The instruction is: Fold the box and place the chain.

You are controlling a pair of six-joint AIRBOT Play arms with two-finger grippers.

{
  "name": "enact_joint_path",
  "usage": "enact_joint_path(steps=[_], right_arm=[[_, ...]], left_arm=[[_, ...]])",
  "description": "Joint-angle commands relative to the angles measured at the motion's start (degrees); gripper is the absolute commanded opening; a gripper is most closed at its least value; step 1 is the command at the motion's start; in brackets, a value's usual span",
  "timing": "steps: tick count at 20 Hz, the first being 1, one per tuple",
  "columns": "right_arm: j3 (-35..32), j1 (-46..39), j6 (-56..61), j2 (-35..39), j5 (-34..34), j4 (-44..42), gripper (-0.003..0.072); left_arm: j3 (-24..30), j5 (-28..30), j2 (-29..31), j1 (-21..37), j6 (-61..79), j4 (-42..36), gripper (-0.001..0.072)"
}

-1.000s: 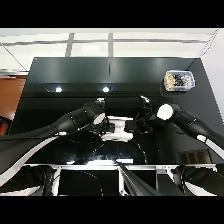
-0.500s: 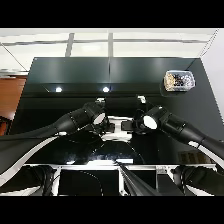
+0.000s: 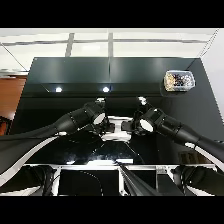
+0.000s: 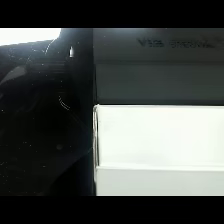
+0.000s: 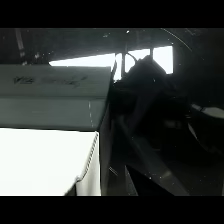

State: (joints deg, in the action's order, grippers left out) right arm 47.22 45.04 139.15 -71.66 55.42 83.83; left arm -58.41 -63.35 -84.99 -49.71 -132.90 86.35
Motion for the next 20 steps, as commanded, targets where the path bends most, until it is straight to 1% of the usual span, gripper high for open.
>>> enact_joint_path(steps=[1,9,13,14,20], right_arm=[[0.0,0.1,1.2,-0.2,-0.1,0.2,0.0305],[2.1,0.3,-0.3,-4.0,1.3,-1.1,0.0305],[2.3,0.4,-0.3,-4.3,0.9,-1.3,0.0304],[2.3,0.4,-0.2,-4.5,0.9,-1.6,0.0236],[2.3,0.8,-0.2,-5.4,0.5,-1.7,0.0234]], left_arm=[[0.0,0.0,0.0,0.0,0.0,0.0,0.0031],[0.0,0.1,0.0,0.0,0.0,0.0,0.0031],[0.0,0.0,0.0,0.0,0.0,0.0,0.0031],[0.0,0.0,0.0,0.0,0.0,0.0,0.0031],[0.0,0.0,0.0,0.0,0.0,0.0,0.0031]])
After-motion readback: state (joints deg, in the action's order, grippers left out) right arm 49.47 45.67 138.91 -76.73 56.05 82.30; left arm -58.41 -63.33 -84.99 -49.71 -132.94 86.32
